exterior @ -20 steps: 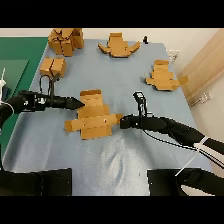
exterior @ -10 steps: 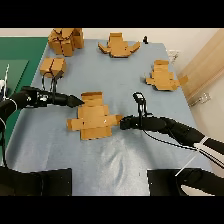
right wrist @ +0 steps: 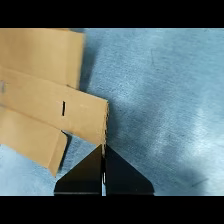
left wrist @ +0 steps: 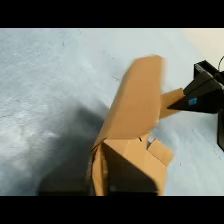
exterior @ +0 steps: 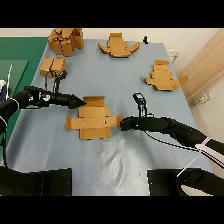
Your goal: Fold the box.
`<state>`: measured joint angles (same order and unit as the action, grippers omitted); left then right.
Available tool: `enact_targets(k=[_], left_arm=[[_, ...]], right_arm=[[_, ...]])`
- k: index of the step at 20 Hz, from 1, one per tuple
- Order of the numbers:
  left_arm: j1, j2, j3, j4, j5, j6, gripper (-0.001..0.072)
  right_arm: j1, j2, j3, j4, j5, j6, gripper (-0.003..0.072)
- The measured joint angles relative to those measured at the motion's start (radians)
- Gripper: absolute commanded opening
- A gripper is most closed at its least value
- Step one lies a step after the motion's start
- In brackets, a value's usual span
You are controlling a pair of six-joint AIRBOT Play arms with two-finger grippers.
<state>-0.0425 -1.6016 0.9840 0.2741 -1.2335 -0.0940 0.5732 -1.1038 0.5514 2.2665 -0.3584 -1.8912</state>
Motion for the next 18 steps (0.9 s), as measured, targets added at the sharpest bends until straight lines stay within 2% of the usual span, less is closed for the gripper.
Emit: enact_targets(k=[2, 3, 4, 5, 9, 12, 18], left_arm=[[-0.006, 0.0, 0.0, -0.01, 0.008, 0.009, 0.0452], [-0.007, 0.0, 0.0, -0.009, 0.016, 0.009, 0.0423], [-0.01, 0.0, 0.0, -0.011, 0.018, 0.011, 0.0206], [-0.011, 0.0, 0.0, -0.013, 0.019, 0.012, 0.0098], [-0.012, 0.0, 0.0, -0.015, 0.024, 0.014, 0.0108], [-0.007, 0.0, 0.0, -0.014, 0.024, 0.0, 0.0383], [0.019, 0.0, 0.0, 0.019, 0.012, -0.116, 0.0393]], right_arm=[[0.001, 0.001, 0.0, 0.0, -0.01, -0.001, 0.0006], [0.001, 0.001, 0.0, -0.001, -0.011, -0.001, 0.0006], [0.0, 0.001, 0.0, -0.002, -0.012, -0.001, 0.0006], [0.0, 0.001, 0.0, -0.003, -0.015, -0.001, 0.0006], [0.0, 0.001, 0.0, -0.004, -0.016, -0.001, 0.0006], [0.0, 0.001, 0.0, -0.004, -0.018, -0.001, 0.0006], [0.0, 0.001, 0.0, -0.004, -0.024, -0.002, 0.0006]])
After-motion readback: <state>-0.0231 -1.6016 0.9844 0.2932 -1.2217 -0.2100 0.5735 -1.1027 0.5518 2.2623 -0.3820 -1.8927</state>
